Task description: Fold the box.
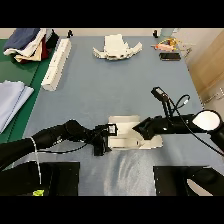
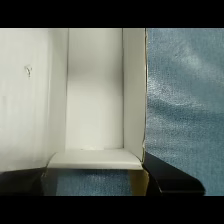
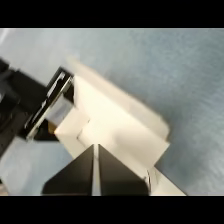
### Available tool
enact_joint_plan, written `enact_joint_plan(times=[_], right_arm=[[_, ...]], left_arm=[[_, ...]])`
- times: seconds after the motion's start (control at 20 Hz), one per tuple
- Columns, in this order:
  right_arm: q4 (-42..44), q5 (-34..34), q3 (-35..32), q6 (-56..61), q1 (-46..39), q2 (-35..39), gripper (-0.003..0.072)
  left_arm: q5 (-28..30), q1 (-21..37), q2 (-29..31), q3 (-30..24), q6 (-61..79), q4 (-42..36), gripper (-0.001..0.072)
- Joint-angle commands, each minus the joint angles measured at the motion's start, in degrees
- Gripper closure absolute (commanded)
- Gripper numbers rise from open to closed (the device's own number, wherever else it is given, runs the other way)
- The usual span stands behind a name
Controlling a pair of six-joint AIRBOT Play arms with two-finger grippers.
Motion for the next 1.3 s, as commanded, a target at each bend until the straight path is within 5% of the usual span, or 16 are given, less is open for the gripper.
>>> enact_joint_plan(times=[0.0,0.1,0.25,0.55,0.8,1.1,1.25], right_arm=[[-12.2,11.2,-0.8,-2.0,0.0,6.8,0.0240],[-16.4,12.2,-2.7,-7.0,0.0,7.4,0.0107],[-21.9,9.0,-6.3,-20.5,0.0,7.5,0.0049],[-17.2,-7.7,-13.6,-44.4,0.0,7.4,0.0061],[-10.0,-7.6,-13.9,-47.8,0.0,4.4,0.0133],[-0.2,-9.9,-13.9,-52.2,2.0,-1.7,0.0483],[0.1,-12.5,-13.9,-52.2,4.3,-3.1,0.0536]], left_arm=[[0.0,0.0,0.0,0.0,0.0,0.0,0.0237],[0.0,0.0,0.0,0.0,0.0,0.0,0.0237],[0.0,0.0,0.0,0.0,0.0,0.0,0.0237],[0.0,0.0,0.0,0.0,0.0,0.0,0.0237],[0.0,0.0,0.0,0.0,0.0,0.0,0.0236],[0.0,0.0,0.0,0.0,0.0,0.0,0.0237],[0.0,0.0,0.0,0.0,0.0,0.0,0.0237]])
